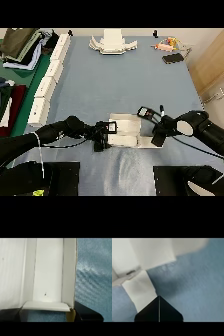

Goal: Fold the box.

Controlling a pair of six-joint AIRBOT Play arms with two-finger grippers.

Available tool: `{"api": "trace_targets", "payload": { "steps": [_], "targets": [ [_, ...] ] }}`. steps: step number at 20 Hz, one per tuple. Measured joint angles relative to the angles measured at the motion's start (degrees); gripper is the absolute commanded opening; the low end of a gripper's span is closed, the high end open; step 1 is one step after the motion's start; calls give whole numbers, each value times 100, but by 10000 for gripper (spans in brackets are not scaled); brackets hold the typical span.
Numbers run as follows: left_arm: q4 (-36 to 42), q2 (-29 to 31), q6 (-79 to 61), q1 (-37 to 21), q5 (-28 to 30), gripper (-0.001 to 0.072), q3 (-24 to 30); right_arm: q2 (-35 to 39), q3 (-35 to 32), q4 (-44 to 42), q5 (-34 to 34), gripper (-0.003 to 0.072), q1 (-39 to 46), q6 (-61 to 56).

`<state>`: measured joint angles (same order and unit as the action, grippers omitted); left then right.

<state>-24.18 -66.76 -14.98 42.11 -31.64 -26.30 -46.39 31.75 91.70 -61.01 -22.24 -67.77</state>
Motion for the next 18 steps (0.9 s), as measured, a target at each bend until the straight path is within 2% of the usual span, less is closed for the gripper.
{"api": "trace_targets", "payload": {
  "steps": [3, 7, 11, 18],
  "targets": [
    [0, 0, 2, 0, 0, 610, 0, 76, 219, 820, -817, 7, 299, -2146],
    [0, 0, 0, 0, 0, 610, 0, -72, -17, 284, -1198, 7, 914, -3620],
    [0, 0, 0, 0, 0, 610, 0, -280, -437, -682, -901, 7, 1132, -3873],
    [0, 0, 0, 0, 0, 610, 0, -354, -636, -2201, -470, 7, 1213, -3108]
  ]
}}
